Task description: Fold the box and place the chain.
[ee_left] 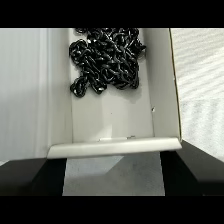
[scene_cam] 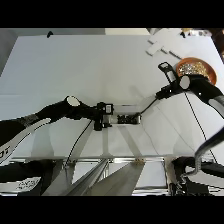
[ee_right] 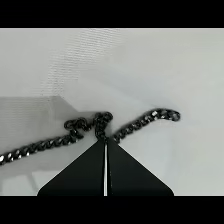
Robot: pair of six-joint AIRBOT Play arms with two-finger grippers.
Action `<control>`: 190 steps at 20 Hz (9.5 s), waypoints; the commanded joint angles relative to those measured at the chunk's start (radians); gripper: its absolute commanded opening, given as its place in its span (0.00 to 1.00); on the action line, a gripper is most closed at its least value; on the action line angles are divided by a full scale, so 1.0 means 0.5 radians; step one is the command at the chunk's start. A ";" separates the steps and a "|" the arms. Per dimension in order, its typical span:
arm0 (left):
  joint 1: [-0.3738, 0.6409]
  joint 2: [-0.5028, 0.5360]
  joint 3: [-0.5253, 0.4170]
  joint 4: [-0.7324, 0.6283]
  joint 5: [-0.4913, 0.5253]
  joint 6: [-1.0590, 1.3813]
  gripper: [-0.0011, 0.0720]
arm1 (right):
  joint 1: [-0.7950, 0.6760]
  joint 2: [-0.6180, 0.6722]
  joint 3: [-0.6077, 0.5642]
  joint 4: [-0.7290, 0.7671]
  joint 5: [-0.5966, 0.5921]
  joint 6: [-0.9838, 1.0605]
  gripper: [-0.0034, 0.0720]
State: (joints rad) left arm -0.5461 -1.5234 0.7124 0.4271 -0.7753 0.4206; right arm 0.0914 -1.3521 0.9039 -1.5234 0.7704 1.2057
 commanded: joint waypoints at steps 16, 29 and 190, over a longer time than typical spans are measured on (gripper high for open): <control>0.000 0.001 0.001 0.000 0.001 0.001 0.03 | 0.000 -0.108 0.002 0.012 0.016 -0.487 0.28; 0.000 0.001 0.001 0.000 0.001 0.001 0.03 | 0.000 -0.262 0.002 0.032 -0.008 -0.536 0.07; 0.000 0.001 0.001 0.000 0.000 0.001 0.03 | 0.254 0.529 -0.401 1.767 0.000 -1.886 0.27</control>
State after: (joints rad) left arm -0.5461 -1.5234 0.7124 0.4267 -0.7753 0.4210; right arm 0.2462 -1.0058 0.7010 -0.6605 0.7616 0.2623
